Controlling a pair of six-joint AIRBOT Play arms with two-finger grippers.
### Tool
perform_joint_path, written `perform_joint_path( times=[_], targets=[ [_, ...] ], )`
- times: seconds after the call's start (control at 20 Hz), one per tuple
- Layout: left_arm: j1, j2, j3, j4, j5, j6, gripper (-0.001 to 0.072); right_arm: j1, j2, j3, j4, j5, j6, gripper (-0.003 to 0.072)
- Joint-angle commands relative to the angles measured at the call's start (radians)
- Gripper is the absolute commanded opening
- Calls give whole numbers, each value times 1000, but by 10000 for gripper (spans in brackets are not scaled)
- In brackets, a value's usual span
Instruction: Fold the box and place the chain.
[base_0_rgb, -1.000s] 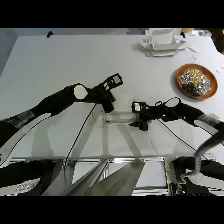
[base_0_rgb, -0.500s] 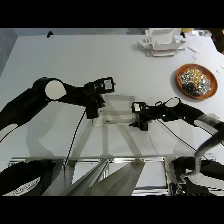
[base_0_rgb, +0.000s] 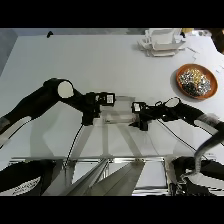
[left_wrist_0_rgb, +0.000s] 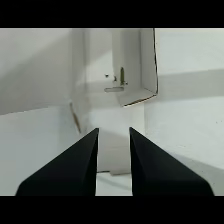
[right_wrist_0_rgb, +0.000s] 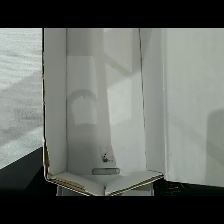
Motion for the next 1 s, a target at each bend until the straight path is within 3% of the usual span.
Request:
perform_joint_path(
  times=[0.0, 0.1, 0.2, 0.25, 0.55, 0.95],
  targets=[
    [28, -81, -11, -34, 14, 24, 227, 1, 0, 1, 0, 0, 0, 399],
    [55, -86, -35, -34, 36, 80, 282, 0, 0, 1, 1, 0, 0, 399],
    [87, -86, -84, -36, 106, 186, 552, 0, 0, 1, 1, 0, 0, 399],
    [99, -86, -105, -37, 139, 228, 575, 0, 0, 1, 1, 0, 0, 399],
    [106, -86, -122, -143, 168, 429, 575, 0, 0, 1, 1, 0, 0, 399],
    [65, -86, -122, -164, 175, 430, 548, 0, 0, 1, 1, 0, 0, 399]
  ],
)
